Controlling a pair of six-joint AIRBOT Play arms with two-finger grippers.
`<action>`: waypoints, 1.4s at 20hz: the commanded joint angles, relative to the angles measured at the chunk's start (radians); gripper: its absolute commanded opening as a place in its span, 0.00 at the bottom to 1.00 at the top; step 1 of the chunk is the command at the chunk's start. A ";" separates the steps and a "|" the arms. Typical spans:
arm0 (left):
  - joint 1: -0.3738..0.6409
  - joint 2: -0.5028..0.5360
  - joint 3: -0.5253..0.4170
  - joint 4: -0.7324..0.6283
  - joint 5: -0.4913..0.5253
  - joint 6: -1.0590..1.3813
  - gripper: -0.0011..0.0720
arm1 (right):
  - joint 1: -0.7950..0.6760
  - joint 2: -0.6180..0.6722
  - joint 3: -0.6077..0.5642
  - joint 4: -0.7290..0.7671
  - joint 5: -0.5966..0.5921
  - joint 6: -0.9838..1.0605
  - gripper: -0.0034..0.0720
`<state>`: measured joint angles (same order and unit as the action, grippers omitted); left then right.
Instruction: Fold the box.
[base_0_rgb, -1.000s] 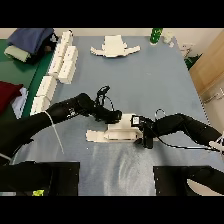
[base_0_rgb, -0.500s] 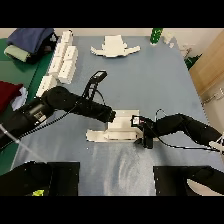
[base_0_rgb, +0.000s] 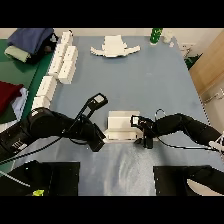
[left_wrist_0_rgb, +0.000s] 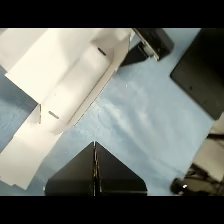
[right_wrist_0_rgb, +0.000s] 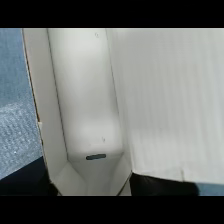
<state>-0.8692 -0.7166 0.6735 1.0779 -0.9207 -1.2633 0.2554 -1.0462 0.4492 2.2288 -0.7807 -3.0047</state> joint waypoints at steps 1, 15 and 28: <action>-0.012 0.037 -0.065 0.041 0.013 0.245 0.04 | 0.000 0.000 0.000 0.000 0.002 0.001 0.72; 0.073 -0.190 -0.166 0.035 0.269 0.731 0.97 | 0.000 0.000 0.000 0.000 0.002 0.001 0.72; 0.073 -0.262 -0.166 -0.166 0.372 0.990 0.48 | 0.000 0.000 0.000 0.000 0.002 0.001 0.72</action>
<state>-0.7959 -0.9764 0.5083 0.9482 -0.5663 -0.3153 0.2558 -1.0458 0.4488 2.2288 -0.7792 -3.0039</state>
